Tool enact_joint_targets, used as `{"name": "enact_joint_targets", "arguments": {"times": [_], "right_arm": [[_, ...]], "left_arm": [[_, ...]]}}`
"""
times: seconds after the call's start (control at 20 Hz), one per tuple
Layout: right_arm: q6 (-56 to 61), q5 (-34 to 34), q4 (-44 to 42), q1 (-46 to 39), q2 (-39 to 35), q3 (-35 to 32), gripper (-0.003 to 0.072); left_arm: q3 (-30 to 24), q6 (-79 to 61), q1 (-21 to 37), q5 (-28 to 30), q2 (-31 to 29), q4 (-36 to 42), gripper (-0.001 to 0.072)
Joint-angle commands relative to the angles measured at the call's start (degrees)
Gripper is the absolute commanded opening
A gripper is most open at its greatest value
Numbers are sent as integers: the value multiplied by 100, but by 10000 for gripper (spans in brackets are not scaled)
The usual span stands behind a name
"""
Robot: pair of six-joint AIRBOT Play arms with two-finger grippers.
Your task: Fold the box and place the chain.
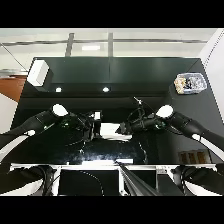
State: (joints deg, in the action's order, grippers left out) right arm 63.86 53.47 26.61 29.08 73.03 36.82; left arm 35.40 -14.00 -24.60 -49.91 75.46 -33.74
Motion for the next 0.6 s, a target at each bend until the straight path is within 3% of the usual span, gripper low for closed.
{"name": "enact_joint_targets", "arguments": {"times": [0.0,0.2,0.25,0.3,0.55], "right_arm": [[-149,129,59,-55,-7,33,49],[-494,1342,245,-643,-518,555,49],[-457,1532,442,-881,-743,717,49],[-354,1600,667,-1143,-986,835,49],[-173,1598,1270,-2483,-1869,949,49]], "left_arm": [[-2,9,-4,0,4,13,481],[-2,83,50,-9,-44,-203,502],[-2,177,83,-9,-111,-304,573],[-2,286,114,-9,-221,-378,716],[-2,1569,214,-153,-1036,-1384,716]]}}
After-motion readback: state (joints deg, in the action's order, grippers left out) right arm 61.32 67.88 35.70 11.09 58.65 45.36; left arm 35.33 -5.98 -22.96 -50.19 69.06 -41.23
